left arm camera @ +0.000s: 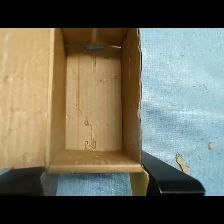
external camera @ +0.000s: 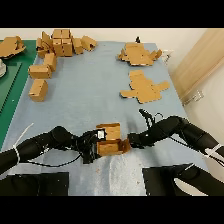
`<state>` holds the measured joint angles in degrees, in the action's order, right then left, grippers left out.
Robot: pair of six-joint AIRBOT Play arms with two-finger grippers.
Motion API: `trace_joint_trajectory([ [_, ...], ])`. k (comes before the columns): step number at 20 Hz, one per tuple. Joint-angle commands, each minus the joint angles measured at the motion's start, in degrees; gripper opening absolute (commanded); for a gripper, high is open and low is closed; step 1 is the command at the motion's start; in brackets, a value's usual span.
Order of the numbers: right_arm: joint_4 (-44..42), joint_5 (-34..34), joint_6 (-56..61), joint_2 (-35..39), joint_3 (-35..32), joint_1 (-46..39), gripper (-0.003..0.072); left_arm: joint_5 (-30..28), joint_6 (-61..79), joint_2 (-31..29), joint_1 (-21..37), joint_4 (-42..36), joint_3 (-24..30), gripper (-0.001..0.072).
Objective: Fold the box.
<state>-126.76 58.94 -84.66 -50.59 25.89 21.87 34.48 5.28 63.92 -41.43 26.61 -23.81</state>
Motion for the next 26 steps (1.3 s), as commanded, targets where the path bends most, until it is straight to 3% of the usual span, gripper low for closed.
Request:
trace_joint_trajectory([
  [1,-2.03,-0.04,-1.14,-0.04,0.02,1.16,0.0004,0.0,0.02,0.02,0.0,0.02,-0.02,0.0405],
  [3,-1.29,-0.04,-2.36,-0.04,0.59,1.36,0.0104,0.0,0.02,0.02,0.0,0.02,-0.02,0.0405],
  [9,1.03,-0.04,-2.29,-0.07,4.2,1.36,0.0112,-0.02,0.02,0.02,0.0,0.02,-0.02,0.0405],
  [10,1.01,-0.17,-2.29,-0.07,4.42,1.36,0.021,0.0,0.02,0.02,0.0,0.02,-0.02,0.0405],
  [11,1.01,-0.17,-2.29,-0.07,4.46,1.36,0.025,0.0,0.02,0.02,0.0,0.02,-0.02,0.0405],
  [19,0.26,0.09,-2.34,-0.07,4.74,1.38,0.025,0.0,0.02,0.02,0.0,0.02,-0.02,0.0405],
  [20,0.11,0.13,-2.32,-0.07,4.74,1.38,0.0314,0.0,0.02,0.02,0.0,0.02,-0.02,0.0405],
  [21,-0.2,0.15,-2.34,-0.07,4.74,1.4,0.0444,0.0,0.02,0.02,0.0,0.02,-0.02,0.0405],
  [26,-0.55,-0.11,-2.29,-0.07,4.74,3.8,0.045,0.0,0.02,0.02,0.0,0.02,-0.02,0.0405],
])
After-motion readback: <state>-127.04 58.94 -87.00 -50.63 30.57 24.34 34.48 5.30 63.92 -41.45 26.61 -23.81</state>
